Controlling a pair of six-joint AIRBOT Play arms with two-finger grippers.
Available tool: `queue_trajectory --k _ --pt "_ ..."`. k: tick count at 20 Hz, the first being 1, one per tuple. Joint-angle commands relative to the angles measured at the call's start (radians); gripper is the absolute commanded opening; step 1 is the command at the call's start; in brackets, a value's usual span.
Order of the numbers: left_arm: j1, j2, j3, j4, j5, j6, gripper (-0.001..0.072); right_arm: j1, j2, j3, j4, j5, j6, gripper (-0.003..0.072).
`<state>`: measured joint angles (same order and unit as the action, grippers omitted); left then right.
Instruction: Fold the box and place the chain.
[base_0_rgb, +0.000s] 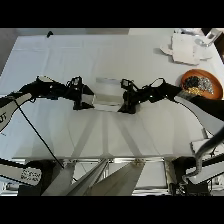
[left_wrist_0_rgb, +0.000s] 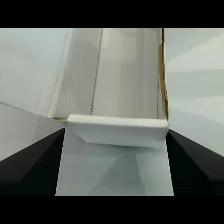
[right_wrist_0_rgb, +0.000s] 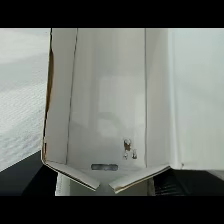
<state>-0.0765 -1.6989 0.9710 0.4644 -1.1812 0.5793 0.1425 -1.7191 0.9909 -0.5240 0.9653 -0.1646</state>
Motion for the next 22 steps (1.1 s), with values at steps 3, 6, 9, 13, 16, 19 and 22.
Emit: queue_trajectory --k 3,6,9,13,16,19,22 --pt "-0.005 0.0 0.001 -0.004 0.031 0.0 0.0701 0.001 0.001 0.0 -0.001 0.0 -0.002 0.0528" --pt "-0.011 0.0 0.001 -0.003 0.009 0.0 0.0701 0.001 0.001 0.0 -0.001 0.0 -0.002 0.0528" --pt "-0.025 0.0 0.001 -0.004 -0.005 0.0 0.0701 0.001 0.001 0.0 -0.001 0.0 -0.002 0.0528" --pt "-0.041 0.0 0.001 -0.004 -0.012 0.0 0.0701 0.001 0.001 0.0 -0.001 0.0 -0.002 0.0528" --pt "-0.042 0.0 0.001 -0.002 -0.044 0.0 0.07 0.001 0.001 0.0 -0.001 0.0 -0.002 0.0528" --pt "-0.051 -0.002 0.0 0.031 -0.043 0.0 0.0699 0.001 0.001 0.0 -0.001 0.0 -0.002 0.0528" --pt "-0.069 -0.008 0.001 0.046 -0.021 -0.005 0.0697 0.001 0.001 0.0 -0.001 0.0 -0.002 0.0528"
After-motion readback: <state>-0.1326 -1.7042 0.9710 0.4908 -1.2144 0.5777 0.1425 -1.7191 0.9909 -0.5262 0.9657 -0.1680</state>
